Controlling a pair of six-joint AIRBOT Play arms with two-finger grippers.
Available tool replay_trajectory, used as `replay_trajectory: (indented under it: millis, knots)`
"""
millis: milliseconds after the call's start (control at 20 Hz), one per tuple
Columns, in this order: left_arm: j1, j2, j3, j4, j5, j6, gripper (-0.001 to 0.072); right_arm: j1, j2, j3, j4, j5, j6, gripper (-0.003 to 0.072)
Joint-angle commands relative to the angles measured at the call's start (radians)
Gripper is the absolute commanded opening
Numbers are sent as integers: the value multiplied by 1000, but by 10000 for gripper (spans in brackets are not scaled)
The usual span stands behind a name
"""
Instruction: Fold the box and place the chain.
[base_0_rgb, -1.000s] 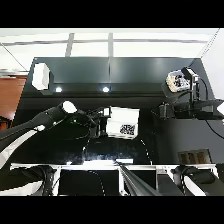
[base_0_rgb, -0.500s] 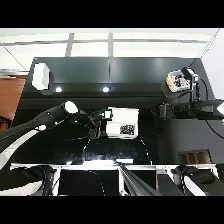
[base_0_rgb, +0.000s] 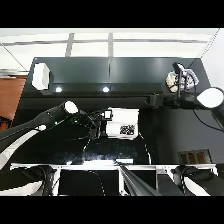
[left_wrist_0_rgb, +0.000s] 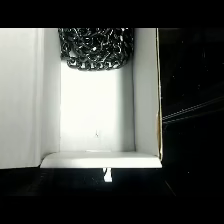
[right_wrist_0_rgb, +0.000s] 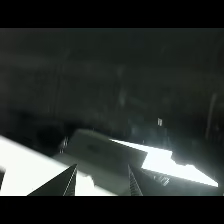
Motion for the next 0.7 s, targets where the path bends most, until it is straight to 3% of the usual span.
replay_trajectory:
  millis: [0,50,100,250,450,650]
  knots:
    - [0,-1,1,0,8,-1,463,11,-192,62,112,-62,-151,408]
    - [0,-1,1,0,8,-2,463,11,-229,82,149,-45,-238,663]
    - [0,-1,1,0,8,-2,463,11,-252,98,161,-25,-306,716]
    - [0,-1,1,0,8,-2,463,16,-258,107,159,64,-549,715]
    - [0,-1,1,0,6,-2,464,35,-244,111,164,294,-857,675]
    - [0,-1,1,0,1,-2,464,42,-180,115,166,401,-872,675]
